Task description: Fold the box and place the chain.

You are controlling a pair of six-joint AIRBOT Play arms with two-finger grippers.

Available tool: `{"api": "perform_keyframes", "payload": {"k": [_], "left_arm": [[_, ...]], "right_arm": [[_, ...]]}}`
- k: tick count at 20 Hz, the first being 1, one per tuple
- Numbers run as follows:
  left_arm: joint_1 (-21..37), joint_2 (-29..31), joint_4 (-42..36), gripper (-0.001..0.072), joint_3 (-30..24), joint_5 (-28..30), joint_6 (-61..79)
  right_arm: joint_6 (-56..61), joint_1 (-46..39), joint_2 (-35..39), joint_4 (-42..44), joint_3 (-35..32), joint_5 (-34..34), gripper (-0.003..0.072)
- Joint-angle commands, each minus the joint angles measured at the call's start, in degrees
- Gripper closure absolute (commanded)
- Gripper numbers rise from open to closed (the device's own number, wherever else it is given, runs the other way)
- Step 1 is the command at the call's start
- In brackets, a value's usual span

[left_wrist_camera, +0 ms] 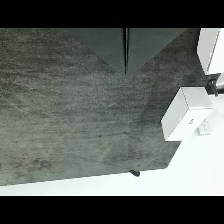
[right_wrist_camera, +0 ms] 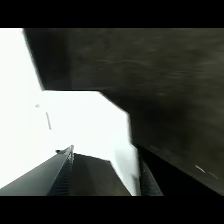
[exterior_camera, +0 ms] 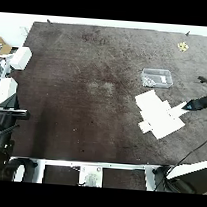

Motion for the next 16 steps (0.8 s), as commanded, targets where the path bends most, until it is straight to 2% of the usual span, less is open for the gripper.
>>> {"api": "perform_keyframes", "payload": {"k": [1,2,4,5,6,8,10,12,14,16], "left_arm": [[0.02,0.04,0.02,0.0697,0.04,0.02,0.02],[0.02,0.04,0.00,0.0696,0.04,0.02,0.02],[0.02,0.04,0.00,0.0697,0.04,0.02,0.00],[0.02,0.04,0.00,0.0696,0.04,0.02,0.02],[0.02,0.04,0.00,0.0696,0.04,0.00,0.02],[0.02,0.04,0.00,0.0696,0.04,0.00,0.02],[0.02,0.04,0.00,0.0696,0.04,0.02,0.00],[0.02,0.04,0.00,0.0696,0.04,0.02,0.02],[0.02,0.04,0.00,0.0697,0.04,0.00,0.02],[0.02,0.04,0.00,0.0696,0.04,0.00,0.02]], "right_arm": [[-0.74,0.09,-3.93,6.82,0.22,6.67,0.0258],[-0.81,0.15,-4.59,8.02,0.20,8.02,0.0392],[-2.78,0.79,-5.03,7.85,-0.85,9.38,0.0415],[-4.07,1.38,-5.03,5.64,-1.60,10.05,0.0451],[-4.15,1.81,-5.03,4.07,-2.05,10.14,0.0510],[-4.17,2.27,-4.94,4.63,-2.21,12.15,0.0682],[-2.36,2.43,-3.58,6.82,-2.99,12.55,0.0683],[-2.08,2.49,0.00,11.19,-7.10,12.39,0.0684],[-1.99,3.28,4.87,13.66,-14.10,10.86,0.0684],[-1.07,4.90,10.64,17.40,-22.84,4.57,0.0683]]}}
